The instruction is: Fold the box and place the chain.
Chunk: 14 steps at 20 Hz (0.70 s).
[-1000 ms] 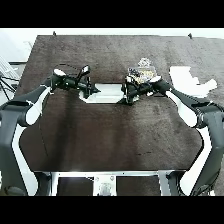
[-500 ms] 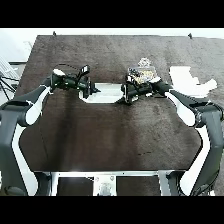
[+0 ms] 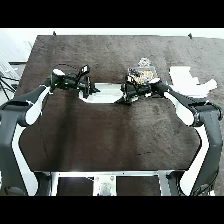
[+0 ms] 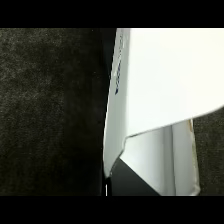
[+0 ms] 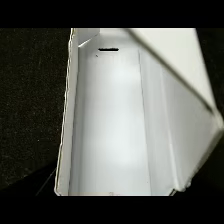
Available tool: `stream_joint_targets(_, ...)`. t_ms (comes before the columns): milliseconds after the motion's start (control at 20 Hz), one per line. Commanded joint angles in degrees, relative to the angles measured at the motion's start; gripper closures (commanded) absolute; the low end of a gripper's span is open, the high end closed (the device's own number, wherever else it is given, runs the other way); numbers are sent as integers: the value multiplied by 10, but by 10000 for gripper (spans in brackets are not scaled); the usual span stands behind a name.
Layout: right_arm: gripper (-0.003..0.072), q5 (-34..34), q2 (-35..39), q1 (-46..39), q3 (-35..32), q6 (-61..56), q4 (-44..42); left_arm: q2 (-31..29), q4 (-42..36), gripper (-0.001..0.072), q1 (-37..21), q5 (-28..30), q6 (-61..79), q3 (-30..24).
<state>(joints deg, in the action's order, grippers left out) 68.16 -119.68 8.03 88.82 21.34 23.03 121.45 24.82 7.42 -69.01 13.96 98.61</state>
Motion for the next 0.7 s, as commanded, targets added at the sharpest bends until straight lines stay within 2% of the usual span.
stream_joint_targets(0, 283, -6, -1, 0, 1, 0, 9, 0, 0, 689, 0, 0, 0, 0)
stream_joint_targets(50, 321, -7, -1, 0, 1, 2, 12, 0, 0, 689, 0, 0, 0, 0)
stream_joint_targets(150, 258, -8, -1, 0, 1, 2, 12, 0, 0, 689, 0, 0, 0, 0)
stream_joint_targets(350, 246, -8, -1, 0, 1, 2, 17, 0, 0, 689, 0, 0, 0, 0)
stream_joint_targets(450, 176, -9, -1, 0, 1, 2, 17, 0, 0, 689, 0, 0, 0, 0)
stream_joint_targets(650, 180, -9, -1, 0, 1, 3, 17, 0, 0, 689, 0, 0, 0, 0)
